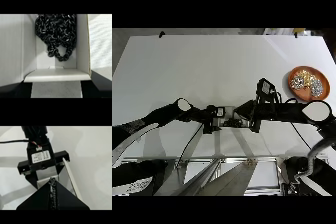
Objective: Fold the box and place the chain.
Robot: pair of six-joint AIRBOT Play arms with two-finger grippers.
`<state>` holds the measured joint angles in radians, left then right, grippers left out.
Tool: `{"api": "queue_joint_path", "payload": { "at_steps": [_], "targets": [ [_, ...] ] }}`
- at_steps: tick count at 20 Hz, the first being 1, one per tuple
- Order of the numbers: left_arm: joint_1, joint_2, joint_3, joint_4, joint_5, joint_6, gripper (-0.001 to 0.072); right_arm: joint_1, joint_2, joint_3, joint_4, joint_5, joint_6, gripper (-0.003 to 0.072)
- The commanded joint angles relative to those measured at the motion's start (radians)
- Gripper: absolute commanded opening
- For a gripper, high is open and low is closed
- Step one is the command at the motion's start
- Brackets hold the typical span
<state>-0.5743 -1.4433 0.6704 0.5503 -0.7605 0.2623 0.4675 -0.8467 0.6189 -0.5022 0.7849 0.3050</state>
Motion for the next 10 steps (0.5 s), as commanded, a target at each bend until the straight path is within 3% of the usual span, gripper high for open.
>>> {"api": "queue_joint_path", "payload": {
  "at_steps": [1,4,5,7,10],
  "targets": [
    [-0.001,0.000,0.000,0.000,0.000,0.000,0.0136,0.060,-0.065,0.001,0.020,-0.083,0.002,0.0017],
    [-0.001,0.000,0.000,0.000,0.000,0.000,0.0136,0.079,-0.157,0.001,-0.079,-0.066,0.007,0.0019],
    [-0.001,0.000,0.000,0.000,0.000,0.000,0.0136,0.080,-0.180,0.001,-0.098,-0.056,0.012,0.0045],
    [-0.001,0.000,0.000,0.000,0.000,0.000,0.0136,0.080,-0.201,0.001,-0.104,-0.045,0.012,0.0187],
    [-0.001,0.000,0.000,0.000,0.000,0.000,0.0136,0.080,-0.167,0.002,-0.105,-0.045,0.010,0.0205]
  ]
}}
